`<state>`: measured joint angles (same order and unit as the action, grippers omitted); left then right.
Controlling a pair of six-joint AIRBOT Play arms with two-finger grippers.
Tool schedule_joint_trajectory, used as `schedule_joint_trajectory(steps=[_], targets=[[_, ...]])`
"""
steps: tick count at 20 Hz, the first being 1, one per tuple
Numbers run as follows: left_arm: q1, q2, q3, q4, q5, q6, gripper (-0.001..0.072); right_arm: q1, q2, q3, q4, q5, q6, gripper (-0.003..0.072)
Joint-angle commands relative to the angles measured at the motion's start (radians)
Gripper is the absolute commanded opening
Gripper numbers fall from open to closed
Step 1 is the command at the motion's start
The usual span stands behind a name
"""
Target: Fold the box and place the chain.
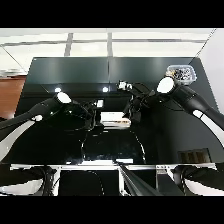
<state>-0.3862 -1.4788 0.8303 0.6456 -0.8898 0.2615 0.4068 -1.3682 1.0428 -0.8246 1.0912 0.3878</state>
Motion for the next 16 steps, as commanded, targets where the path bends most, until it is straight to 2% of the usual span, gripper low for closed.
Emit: schedule_joint_trajectory(steps=[1, 8, 10, 15, 16], targets=[[0.0, -0.001, 0.001, 0.0, 0.0, 0.0, 0.0372, 0.0, -0.002, -0.003, 0.002, 0.027, 0.001, 0.0255], [0.0, -0.001, 0.001, 0.0, 0.0, 0.0, 0.0371, 0.0, -0.002, -0.04, 0.003, 0.016, 0.001, 0.0255], [0.0, -0.001, 0.001, 0.0, 0.0, 0.0, 0.0372, 0.0, -0.002, -0.04, 0.002, 0.008, 0.001, 0.0226], [0.0, -0.001, 0.001, 0.0, 0.0, 0.0, 0.0372, 0.0, -0.001, -0.04, 0.002, -0.001, 0.001, 0.0224], [0.0, -0.001, 0.001, 0.0, 0.0, 0.0, 0.0371, 0.0, -0.001, -0.04, 0.002, -0.003, 0.001, 0.0181]])
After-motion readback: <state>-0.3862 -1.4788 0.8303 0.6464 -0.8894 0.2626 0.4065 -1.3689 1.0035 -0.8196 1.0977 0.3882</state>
